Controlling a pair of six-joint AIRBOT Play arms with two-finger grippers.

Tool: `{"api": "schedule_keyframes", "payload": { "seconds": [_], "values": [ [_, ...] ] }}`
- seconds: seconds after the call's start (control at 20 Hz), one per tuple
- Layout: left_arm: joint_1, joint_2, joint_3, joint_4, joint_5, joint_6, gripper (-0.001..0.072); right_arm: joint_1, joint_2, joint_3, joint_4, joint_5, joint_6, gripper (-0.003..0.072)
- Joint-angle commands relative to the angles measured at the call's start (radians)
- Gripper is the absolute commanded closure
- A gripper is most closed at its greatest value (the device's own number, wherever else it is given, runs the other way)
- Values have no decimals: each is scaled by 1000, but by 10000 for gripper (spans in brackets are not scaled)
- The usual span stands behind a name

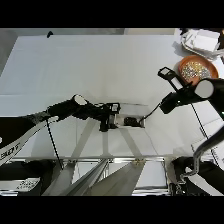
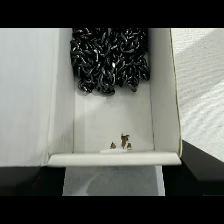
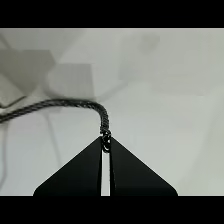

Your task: Fold the box and place the chain.

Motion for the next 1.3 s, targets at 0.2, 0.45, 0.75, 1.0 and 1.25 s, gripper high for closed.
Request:
{"api": "schedule_keyframes", "payload": {
  "seconds": [0.2,0.45,0.75,1.0,1.25],
  "values": [
    [0,0,1,0,0,0,377,0,317,2,316,156,-228,678],
    [1,0,1,0,0,0,377,0,362,1,567,144,-375,678],
    [1,0,1,0,0,0,377,0,251,1,681,129,-374,677],
    [1,0,1,0,0,0,377,1,98,-17,647,158,-375,648],
    [0,0,1,0,0,1,377,100,-55,-93,624,96,-375,627]
  ]
}}
